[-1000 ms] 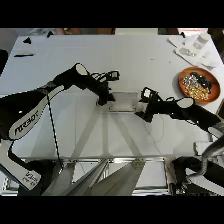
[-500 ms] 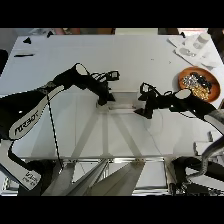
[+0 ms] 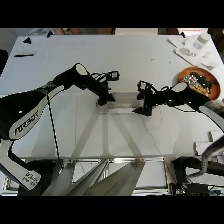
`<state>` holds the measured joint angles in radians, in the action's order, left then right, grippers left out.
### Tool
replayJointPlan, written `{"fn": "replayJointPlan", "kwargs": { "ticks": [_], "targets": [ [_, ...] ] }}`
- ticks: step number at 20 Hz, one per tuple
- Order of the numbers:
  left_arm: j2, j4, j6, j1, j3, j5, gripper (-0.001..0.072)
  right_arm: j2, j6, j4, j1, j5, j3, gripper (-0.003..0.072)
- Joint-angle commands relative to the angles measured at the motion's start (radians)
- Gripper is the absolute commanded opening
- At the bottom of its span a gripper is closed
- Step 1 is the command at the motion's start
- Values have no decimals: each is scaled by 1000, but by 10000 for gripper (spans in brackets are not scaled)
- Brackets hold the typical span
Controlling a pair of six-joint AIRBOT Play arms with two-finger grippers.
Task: Fold the box and place the chain.
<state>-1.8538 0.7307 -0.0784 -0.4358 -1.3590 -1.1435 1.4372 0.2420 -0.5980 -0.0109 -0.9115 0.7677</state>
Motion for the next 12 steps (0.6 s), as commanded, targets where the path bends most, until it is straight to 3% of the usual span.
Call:
{"fn": "replayJointPlan", "kwargs": {
  "ticks": [1, 12],
  "targets": [
    [0, -1, 0, 0, 0, 3, 6, 45, 29, 0, 0, -66, 9, 691],
    [0, -1, 0, 0, 0, 3, 6, 116, 97, 53, 0, -71, 9, 691]
  ]
}}
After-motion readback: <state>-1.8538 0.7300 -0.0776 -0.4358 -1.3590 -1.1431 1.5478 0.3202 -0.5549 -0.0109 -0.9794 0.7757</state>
